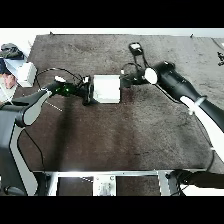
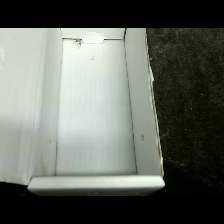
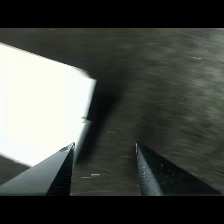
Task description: Fold the box and place the chain.
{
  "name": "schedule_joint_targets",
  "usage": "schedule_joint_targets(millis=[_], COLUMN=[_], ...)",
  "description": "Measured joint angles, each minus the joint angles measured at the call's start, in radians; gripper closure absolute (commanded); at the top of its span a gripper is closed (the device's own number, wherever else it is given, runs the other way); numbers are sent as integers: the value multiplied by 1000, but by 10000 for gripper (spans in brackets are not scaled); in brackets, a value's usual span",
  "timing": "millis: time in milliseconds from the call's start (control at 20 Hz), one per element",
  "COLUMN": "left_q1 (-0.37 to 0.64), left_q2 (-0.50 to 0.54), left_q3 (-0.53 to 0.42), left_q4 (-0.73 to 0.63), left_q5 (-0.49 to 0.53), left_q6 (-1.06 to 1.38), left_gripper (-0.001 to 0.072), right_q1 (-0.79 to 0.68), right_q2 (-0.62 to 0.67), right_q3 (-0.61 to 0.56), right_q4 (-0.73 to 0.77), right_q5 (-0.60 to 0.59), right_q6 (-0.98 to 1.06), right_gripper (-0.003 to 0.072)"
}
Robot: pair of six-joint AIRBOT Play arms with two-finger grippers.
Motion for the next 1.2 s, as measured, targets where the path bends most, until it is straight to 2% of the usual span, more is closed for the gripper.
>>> schedule_joint_targets(millis=[150,200,250,300,550,800,1000,1200], left_q1=[0,0,0,0,0,0,0,0], left_q2=[0,0,0,0,0,0,0,0], left_q3=[0,0,0,0,0,0,0,0], left_q4=[0,0,0,0,0,0,0,0], left_q5=[0,0,0,0,1,1,1,1], left_q6=[0,0,0,0,0,0,0,0], left_gripper=[433,433,432,433,432,432,432,432], right_q1=[-120,-164,-213,-261,-455,-571,-599,-604], right_q2=[49,57,64,67,72,-39,-159,-247], right_q3=[-100,-116,-128,-138,-151,-25,112,200], right_q4=[0,1,5,8,45,112,142,155], right_q5=[-76,-90,-103,-104,-83,52,157,215], right_q6=[-5,-10,-19,-28,-134,-279,-346,-374], right_gripper=[204,230,309,323,322,321,322,323])
